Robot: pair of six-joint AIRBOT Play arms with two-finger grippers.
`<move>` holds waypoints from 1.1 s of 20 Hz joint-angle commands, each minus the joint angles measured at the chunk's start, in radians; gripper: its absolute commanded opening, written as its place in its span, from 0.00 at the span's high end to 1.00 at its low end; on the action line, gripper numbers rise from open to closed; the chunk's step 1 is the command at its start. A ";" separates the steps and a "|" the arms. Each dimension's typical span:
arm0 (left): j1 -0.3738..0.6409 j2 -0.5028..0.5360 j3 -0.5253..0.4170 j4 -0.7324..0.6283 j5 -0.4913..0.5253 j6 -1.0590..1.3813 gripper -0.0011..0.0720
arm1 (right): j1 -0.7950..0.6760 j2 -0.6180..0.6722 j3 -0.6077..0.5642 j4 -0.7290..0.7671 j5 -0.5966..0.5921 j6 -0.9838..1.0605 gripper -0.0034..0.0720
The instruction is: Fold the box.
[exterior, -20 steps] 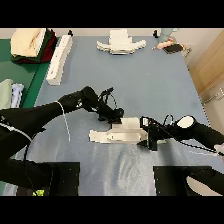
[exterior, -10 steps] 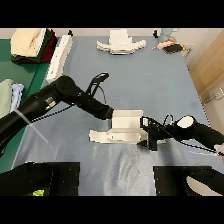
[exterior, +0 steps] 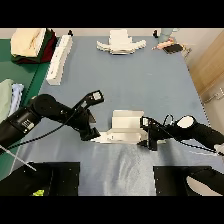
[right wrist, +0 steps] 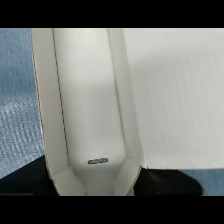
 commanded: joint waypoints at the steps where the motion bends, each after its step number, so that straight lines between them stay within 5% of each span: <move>1: 0.014 -0.018 -0.142 -0.084 0.140 0.347 0.03 | 0.001 -0.001 0.001 0.000 0.000 0.000 0.26; 5: 0.013 -0.134 -0.181 -0.318 0.164 0.697 0.03 | 0.000 0.000 0.001 0.000 0.000 0.000 0.26; 11: 0.007 -0.276 -0.179 -0.415 0.206 0.831 0.04 | 0.000 -0.001 0.001 0.000 0.000 0.000 0.26; 12: -0.002 -0.287 -0.179 -0.443 0.231 0.835 0.21 | 0.000 -0.001 0.001 0.000 0.000 0.000 0.26; 16: -0.032 -0.312 -0.179 -0.515 0.285 0.902 0.27 | 0.000 0.000 0.001 0.000 0.000 0.000 0.26; 17: -0.037 -0.313 -0.179 -0.533 0.306 0.910 0.37 | 0.000 -0.001 0.001 0.000 0.000 0.000 0.26; 18: -0.040 -0.313 -0.179 -0.537 0.319 0.929 0.60 | 0.000 -0.001 0.001 0.000 0.000 0.001 0.26; 22: -0.069 -0.314 -0.179 -0.563 0.339 0.942 0.76 | 0.000 0.000 0.001 0.000 0.000 0.000 0.26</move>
